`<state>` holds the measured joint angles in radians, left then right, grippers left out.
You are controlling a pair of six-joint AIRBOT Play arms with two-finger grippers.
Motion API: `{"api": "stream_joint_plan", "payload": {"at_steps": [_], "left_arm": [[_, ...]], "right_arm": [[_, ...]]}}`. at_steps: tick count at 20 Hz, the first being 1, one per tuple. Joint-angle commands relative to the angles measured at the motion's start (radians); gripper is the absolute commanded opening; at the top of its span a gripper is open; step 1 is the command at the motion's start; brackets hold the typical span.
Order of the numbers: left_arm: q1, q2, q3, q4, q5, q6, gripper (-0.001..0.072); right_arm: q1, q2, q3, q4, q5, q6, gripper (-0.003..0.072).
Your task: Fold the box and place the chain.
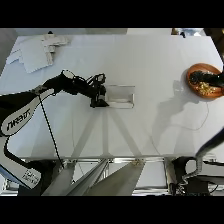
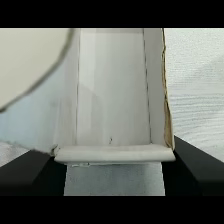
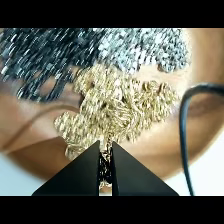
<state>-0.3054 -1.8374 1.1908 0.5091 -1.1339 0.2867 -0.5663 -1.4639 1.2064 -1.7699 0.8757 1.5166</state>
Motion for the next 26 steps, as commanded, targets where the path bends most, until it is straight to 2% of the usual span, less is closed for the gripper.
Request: {"api": "stream_joint_plan", "payload": {"at_steps": [1, 6, 9, 15, 26], "left_arm": [[0.000, 0.000, 0.000, 0.000, 0.000, 0.000, 0.0417], [0.000, 0.000, 0.000, 0.000, 0.000, 0.000, 0.0417], [0.000, 0.000, 0.000, 0.000, 0.000, 0.000, 0.0417], [0.000, 0.000, 0.000, 0.000, 0.000, 0.000, 0.0417], [0.000, 0.000, 0.000, 0.000, 0.000, 0.000, 0.0417]], "right_arm": [[0.054, 0.075, 0.000, -0.002, 0.134, -0.052, 0.0015], [0.189, 0.155, 0.000, 0.007, 0.249, -0.052, 0.0015], [0.276, 0.183, -0.001, 0.068, 0.342, -0.052, 0.0015], [0.481, 0.227, -0.003, 0.126, 0.422, -0.051, 0.0015], [0.866, 0.227, -0.003, 0.130, 0.363, -0.022, 0.0015]]}}
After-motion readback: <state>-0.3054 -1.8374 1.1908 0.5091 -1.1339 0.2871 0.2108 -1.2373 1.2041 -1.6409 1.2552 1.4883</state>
